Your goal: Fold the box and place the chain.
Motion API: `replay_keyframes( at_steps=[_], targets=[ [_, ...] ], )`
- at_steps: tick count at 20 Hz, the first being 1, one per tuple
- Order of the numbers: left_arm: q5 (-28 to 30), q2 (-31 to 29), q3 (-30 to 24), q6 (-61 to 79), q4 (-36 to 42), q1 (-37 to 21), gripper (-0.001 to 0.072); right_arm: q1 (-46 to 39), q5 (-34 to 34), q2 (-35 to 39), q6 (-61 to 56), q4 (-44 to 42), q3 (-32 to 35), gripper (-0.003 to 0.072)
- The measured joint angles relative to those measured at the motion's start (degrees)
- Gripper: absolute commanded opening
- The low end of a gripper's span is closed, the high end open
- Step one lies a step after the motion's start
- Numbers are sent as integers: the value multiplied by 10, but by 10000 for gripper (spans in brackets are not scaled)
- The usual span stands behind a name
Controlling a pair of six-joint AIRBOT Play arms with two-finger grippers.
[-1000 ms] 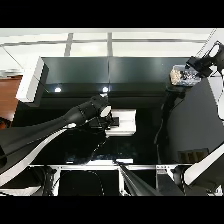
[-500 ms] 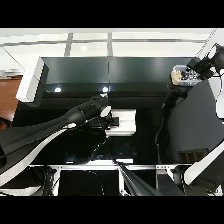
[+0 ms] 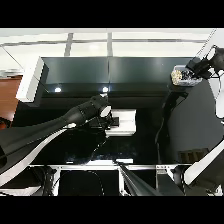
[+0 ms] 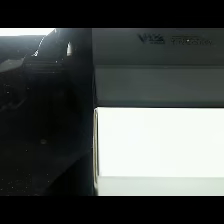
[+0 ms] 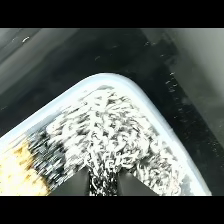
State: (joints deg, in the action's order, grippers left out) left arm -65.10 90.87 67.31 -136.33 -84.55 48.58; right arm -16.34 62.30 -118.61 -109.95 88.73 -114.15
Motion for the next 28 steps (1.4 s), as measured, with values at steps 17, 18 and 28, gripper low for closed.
replay_keyframes(
  at_steps=[17,18,28],
  targets=[
    [1,0,0,0,0,0,29,-33,81,417,255,-288,-1,21],
    [1,0,0,0,0,0,29,-33,84,436,258,-314,-2,21],
    [1,0,0,0,0,0,30,21,112,572,283,-449,2,21]
  ],
)
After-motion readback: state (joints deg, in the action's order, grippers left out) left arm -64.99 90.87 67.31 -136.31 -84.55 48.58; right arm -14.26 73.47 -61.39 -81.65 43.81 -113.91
